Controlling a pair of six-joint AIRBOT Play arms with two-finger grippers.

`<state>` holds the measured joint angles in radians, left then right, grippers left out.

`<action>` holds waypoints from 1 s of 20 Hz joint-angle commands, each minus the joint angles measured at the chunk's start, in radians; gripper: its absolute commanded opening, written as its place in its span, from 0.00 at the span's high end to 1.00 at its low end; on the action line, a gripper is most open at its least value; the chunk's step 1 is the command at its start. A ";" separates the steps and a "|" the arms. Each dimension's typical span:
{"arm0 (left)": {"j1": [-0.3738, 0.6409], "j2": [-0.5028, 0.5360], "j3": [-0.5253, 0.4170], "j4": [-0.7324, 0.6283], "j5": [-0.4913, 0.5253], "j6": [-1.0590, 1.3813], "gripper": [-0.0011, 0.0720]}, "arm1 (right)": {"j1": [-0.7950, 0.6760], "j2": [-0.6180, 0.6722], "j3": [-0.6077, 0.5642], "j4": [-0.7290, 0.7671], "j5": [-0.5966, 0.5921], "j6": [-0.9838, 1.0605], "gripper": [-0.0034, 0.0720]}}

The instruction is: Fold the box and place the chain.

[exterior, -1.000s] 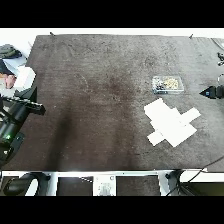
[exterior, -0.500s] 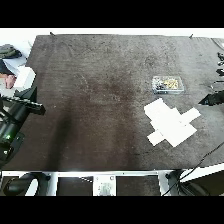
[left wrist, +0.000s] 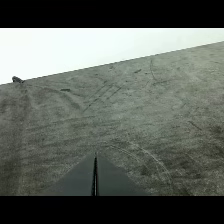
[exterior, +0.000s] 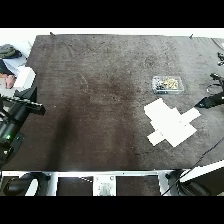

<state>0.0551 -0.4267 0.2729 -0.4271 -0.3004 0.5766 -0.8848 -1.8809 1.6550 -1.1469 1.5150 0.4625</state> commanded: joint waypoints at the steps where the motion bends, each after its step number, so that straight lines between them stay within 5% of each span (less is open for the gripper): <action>1: 0.000 -0.001 -0.001 0.000 0.000 0.000 0.97 | 0.000 -0.025 0.000 0.006 0.029 -0.007 0.43; 8: 0.000 -0.001 -0.001 0.000 0.000 0.000 0.97 | 0.000 -0.025 0.000 -0.006 0.014 -0.086 0.44; 20: 0.000 -0.001 -0.001 0.000 0.000 0.000 0.97 | 0.013 -0.060 -0.032 -0.027 0.173 -0.130 0.46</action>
